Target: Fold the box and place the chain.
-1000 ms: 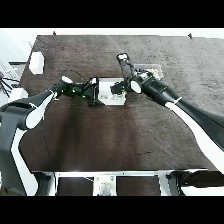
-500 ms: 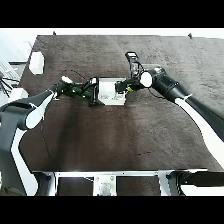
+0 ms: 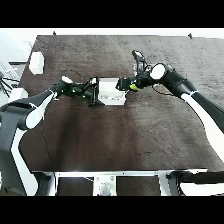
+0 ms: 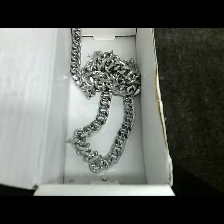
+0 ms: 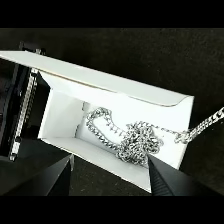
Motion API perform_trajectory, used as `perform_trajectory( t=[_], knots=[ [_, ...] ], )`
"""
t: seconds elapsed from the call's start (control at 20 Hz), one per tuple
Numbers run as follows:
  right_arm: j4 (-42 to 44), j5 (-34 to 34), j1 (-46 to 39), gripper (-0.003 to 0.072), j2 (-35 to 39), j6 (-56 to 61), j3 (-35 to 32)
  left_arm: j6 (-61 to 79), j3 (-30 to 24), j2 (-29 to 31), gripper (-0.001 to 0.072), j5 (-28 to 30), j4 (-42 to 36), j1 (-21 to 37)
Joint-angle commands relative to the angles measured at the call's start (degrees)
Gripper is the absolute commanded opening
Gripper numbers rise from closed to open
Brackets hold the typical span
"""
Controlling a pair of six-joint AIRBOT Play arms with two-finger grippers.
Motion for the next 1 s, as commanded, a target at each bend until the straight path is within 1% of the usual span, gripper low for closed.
perform_trajectory(
  t=[0.0,0.1,0.25,0.3,0.45,0.55,0.7,0.75,0.8,0.85,0.95],
  knots=[
    [0.7,-1.14,-3.89,0.0554,-0.07,-1.4,0.07,0.0,0.04,0.02,0.029,0.0,0.0,0.02],
    [0.5,-3.48,-7.32,0.0554,-0.09,-1.4,0.04,0.0,0.04,0.02,0.029,0.02,0.0,0.02],
    [0.57,-11.85,-11.32,0.0553,-0.98,-0.96,-0.57,0.02,0.04,0.02,0.029,0.02,0.0,0.02],
    [0.81,-13.05,-12.04,0.0554,-2.34,-0.96,-0.57,0.02,0.04,0.02,0.029,0.02,0.0,0.02],
    [3.58,-13.77,-13.53,0.0553,-8.92,-1.84,-0.52,0.02,0.04,0.02,0.029,0.04,0.0,0.02],
    [4.07,-15.96,-13.62,0.0554,-12.24,-1.88,-0.52,0.02,0.04,0.02,0.029,0.02,0.0,0.02],
    [8.31,-18.58,-13.6,0.0553,-14.4,-6.03,-0.52,0.02,0.04,0.02,0.029,0.02,0.0,0.02],
    [10.36,-19.96,-13.57,0.0539,-14.69,-8.37,-0.52,0.02,0.04,0.02,0.029,0.02,0.0,0.02],
    [12.28,-21.44,-13.55,0.0494,-14.8,-10.36,-0.52,0.0,0.04,0.02,0.029,0.02,0.0,0.02],
    [14.25,-22.71,-13.55,0.0477,-14.95,-11.87,-0.5,0.0,0.04,0.02,0.029,0.0,0.0,0.02],
    [15.85,-22.93,-13.46,0.0479,-15.74,-12.79,-0.28,0.02,0.04,0.02,0.029,0.02,0.0,0.02]
  ],
)
